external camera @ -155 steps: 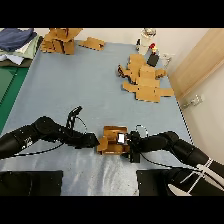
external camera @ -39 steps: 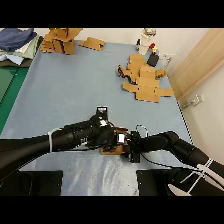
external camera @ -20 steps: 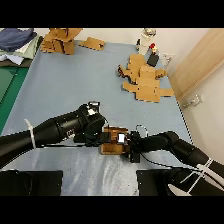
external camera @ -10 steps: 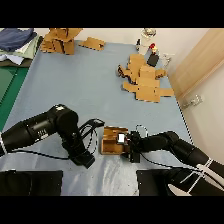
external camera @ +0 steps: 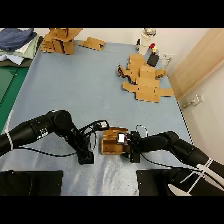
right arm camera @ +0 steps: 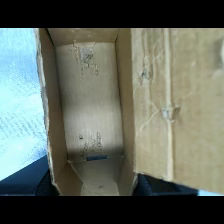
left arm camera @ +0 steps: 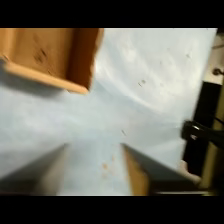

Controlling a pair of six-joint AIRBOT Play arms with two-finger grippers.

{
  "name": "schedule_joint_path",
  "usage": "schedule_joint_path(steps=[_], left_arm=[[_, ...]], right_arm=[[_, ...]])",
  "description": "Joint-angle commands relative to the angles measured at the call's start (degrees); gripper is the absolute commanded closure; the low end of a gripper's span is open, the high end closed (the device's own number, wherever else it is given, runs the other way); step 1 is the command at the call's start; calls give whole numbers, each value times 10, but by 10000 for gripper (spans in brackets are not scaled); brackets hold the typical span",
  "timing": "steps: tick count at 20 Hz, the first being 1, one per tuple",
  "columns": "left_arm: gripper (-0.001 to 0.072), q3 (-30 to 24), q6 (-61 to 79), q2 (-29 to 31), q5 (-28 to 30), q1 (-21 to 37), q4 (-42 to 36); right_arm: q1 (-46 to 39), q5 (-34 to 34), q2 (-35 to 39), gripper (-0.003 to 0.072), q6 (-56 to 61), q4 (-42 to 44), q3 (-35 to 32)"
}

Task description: Fold the box.

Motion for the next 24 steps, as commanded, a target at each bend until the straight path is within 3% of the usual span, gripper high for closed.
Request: schedule_joint_path(steps=[1,6,11,16,24], left_arm=[[46,-55,238,12,107,26,-88],[16,-150,419,86,221,59,-175],[17,-153,420,87,222,39,-220],[16,-152,422,58,275,5,-248],[16,-146,472,21,287,4,-289]], right_arm=[[0,0,0,181,0,0,0],[0,0,0,182,0,0,0],[0,0,0,182,0,0,0],[0,0,0,182,0,0,0],[0,0,0,181,0,0,0]])
